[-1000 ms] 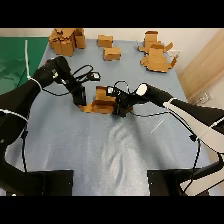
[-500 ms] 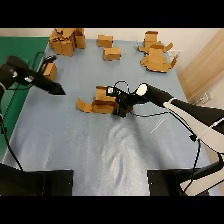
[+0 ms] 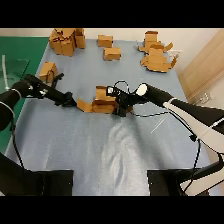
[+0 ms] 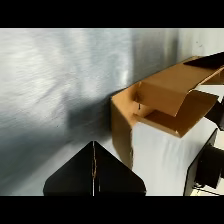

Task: Fold the box.

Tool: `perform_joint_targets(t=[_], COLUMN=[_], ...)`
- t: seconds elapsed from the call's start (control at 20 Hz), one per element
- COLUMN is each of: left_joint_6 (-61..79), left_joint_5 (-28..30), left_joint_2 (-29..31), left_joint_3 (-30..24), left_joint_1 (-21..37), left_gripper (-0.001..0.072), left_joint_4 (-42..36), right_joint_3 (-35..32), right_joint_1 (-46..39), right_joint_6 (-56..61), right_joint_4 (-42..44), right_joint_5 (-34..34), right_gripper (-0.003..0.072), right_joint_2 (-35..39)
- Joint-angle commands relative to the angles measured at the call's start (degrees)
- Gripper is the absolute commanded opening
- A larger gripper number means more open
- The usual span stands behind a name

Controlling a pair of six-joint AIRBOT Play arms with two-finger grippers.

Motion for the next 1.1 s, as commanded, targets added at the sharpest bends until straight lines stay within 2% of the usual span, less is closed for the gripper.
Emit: perform_joint_targets(t=[0.0, 0.35, 0.55, 0.85, 0.95, 1.05], left_joint_6=[-1.6, -2.1, 3.8, 8.7, 11.2, 12.3], left_joint_5=[1.9, 2.0, -0.2, -3.4, -4.3, -4.3], left_joint_2=[-1.7, -1.7, -1.6, -1.5, -1.5, -1.5], left_joint_3=[-0.3, -0.2, 0.5, 2.1, 2.1, 2.1], left_joint_1=[-4.4, -5.6, -5.4, -5.4, -5.5, -5.5], left_gripper=[0.0015, 0.0016, 0.0017, 0.0020, 0.0287, 0.0299], left_joint_4=[-1.7, -4.7, -11.1, -12.1, -13.5, -14.5], right_joint_3=[0.0, 0.0, 0.0, 0.0, 0.0, 0.0], right_joint_1=[0.0, 0.0, 0.0, 0.0, 0.0, 0.0], right_joint_6=[0.0, 0.0, 0.0, 0.0, 0.0, 0.0], right_joint_4=[0.0, 0.0, 0.0, 0.0, 0.0, 0.0], right_joint_5=[0.0, 0.0, 0.0, 0.0, 0.0, 0.0], right_gripper=[0.0507, 0.0507, 0.0507, 0.0507, 0.0507, 0.0507], right_joint_2=[0.0, 0.0, 0.0, 0.0, 0.0, 0.0])
